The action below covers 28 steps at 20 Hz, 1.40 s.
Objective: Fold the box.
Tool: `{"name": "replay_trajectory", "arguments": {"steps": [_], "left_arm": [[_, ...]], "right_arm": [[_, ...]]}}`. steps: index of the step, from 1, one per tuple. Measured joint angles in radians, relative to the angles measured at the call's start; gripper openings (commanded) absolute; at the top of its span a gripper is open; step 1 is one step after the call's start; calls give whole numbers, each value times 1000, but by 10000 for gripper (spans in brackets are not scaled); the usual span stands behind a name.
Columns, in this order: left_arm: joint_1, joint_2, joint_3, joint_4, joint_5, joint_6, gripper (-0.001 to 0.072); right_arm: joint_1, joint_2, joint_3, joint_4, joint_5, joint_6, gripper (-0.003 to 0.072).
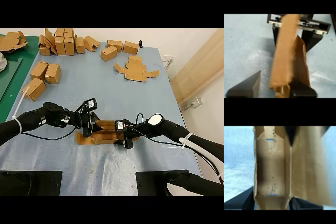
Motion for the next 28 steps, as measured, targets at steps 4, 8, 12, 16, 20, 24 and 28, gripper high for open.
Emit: {"name": "replay_trajectory", "arguments": {"steps": [4,8,12,16,20,24,28], "left_arm": [[0,113,1,201,43,-253,491],[0,220,1,462,-76,-559,258],[-28,260,1,583,-242,-948,12],[-139,236,0,581,-216,-1271,12],[-177,163,20,388,-50,-1359,12],[-138,82,66,236,32,-1378,12],[-81,52,101,167,64,-1383,11]], "right_arm": [[0,0,0,0,0,0,507],[0,0,0,0,0,0,507],[0,0,0,0,0,0,507],[0,0,0,0,0,0,507],[0,0,0,0,0,0,507],[0,0,0,1,0,0,507],[0,0,0,1,0,0,507]]}}
